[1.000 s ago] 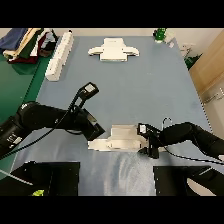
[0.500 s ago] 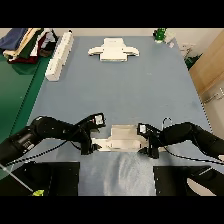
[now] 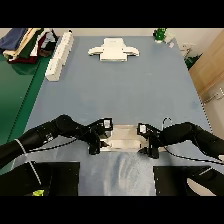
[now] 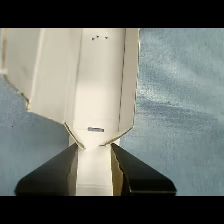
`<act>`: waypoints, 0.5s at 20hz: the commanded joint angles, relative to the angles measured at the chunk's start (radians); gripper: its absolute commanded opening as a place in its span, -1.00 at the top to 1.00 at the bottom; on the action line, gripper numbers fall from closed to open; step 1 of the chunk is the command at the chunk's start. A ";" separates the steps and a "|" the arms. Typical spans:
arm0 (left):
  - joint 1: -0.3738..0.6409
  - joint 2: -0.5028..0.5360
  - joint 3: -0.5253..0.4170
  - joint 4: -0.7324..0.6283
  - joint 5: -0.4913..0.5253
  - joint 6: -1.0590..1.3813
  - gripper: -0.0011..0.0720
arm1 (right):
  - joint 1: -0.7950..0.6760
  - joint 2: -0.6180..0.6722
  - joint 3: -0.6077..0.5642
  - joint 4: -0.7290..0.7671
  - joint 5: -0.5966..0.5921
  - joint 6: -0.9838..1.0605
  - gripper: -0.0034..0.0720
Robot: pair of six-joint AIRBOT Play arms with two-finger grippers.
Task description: Fold the box.
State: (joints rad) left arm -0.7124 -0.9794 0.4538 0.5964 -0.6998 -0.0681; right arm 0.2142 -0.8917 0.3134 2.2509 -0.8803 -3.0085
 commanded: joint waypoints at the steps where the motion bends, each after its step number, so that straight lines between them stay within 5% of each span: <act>1: -0.037 -0.031 0.006 -0.073 0.058 0.086 0.20 | 0.000 0.001 0.001 0.000 0.000 0.000 -0.39; 5: -0.085 -0.068 0.012 -0.172 0.147 0.146 0.20 | 0.000 0.001 0.001 0.000 0.000 0.000 -0.39; 6: -0.097 -0.076 0.017 -0.195 0.141 0.158 0.32 | 0.000 0.001 0.001 0.000 0.000 0.000 -0.39; 7: -0.108 -0.082 0.023 -0.203 0.138 0.158 0.67 | 0.000 0.001 0.001 0.000 0.000 0.000 -0.39; 10: -0.124 -0.087 0.025 -0.215 0.148 0.157 0.59 | 0.000 0.001 0.001 0.000 0.000 0.000 -0.39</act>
State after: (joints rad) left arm -0.8181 -1.0557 0.4740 0.4149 -0.5663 0.0700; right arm 0.2142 -0.8917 0.3134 2.2509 -0.8803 -3.0085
